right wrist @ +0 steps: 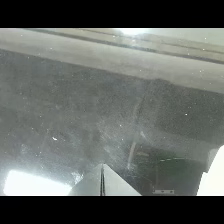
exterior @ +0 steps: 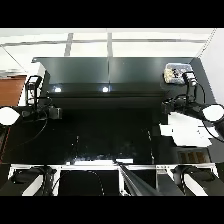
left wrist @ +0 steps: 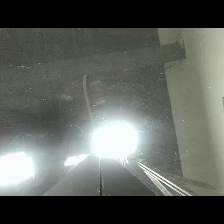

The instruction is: Fold the box and place the chain.

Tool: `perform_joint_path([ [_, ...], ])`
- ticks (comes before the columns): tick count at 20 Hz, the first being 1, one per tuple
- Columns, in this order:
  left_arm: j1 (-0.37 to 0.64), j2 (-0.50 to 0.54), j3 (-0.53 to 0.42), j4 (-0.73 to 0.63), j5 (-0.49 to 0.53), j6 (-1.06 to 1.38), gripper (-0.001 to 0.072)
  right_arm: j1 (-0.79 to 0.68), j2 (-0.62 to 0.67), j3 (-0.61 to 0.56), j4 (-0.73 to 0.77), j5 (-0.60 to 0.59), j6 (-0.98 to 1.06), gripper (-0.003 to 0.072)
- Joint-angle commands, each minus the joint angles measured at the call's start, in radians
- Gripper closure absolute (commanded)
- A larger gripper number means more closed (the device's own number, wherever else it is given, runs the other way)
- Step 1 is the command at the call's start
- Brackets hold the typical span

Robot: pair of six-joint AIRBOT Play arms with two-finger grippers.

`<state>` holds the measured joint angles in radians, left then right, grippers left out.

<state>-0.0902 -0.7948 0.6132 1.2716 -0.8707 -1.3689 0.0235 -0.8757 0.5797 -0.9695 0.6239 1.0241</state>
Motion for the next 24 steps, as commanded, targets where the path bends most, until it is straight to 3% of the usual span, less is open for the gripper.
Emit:
perform_joint_path([
  [1,0.0,0.001,0.0,0.0,0.0,0.0,0.068,0.0,0.0,-0.001,0.0,0.0,0.0,0.0665],
  [15,-0.001,0.0,0.0,0.0,0.008,0.0,0.068,0.0,0.0,0.0,0.043,0.0,0.001,0.0665],
  [19,-0.005,-0.003,0.0,-0.02,0.143,0.0,0.0679,0.006,-0.002,-0.001,0.217,-0.057,0.0,0.0657],
  [20,-0.005,-0.011,0.0,-0.031,0.177,-0.001,0.0675,0.01,-0.005,-0.001,0.217,-0.105,0.011,0.0328],
  [21,-0.005,-0.021,0.0,-0.059,0.206,0.0,0.0504,0.01,-0.01,0.0,0.213,-0.131,0.011,-0.0023],
  [22,-0.005,-0.036,0.0,-0.084,0.221,0.001,0.0067,0.008,-0.013,0.0,0.2,-0.142,0.011,-0.0025],
  [23,-0.005,-0.05,0.003,-0.087,0.22,0.0,0.0005,-0.004,-0.013,0.003,0.153,-0.149,0.022,-0.0022],
  [24,-0.005,-0.059,0.006,-0.083,0.202,0.0,0.0005,-0.045,-0.013,0.02,0.058,-0.142,0.115,-0.0021],
])
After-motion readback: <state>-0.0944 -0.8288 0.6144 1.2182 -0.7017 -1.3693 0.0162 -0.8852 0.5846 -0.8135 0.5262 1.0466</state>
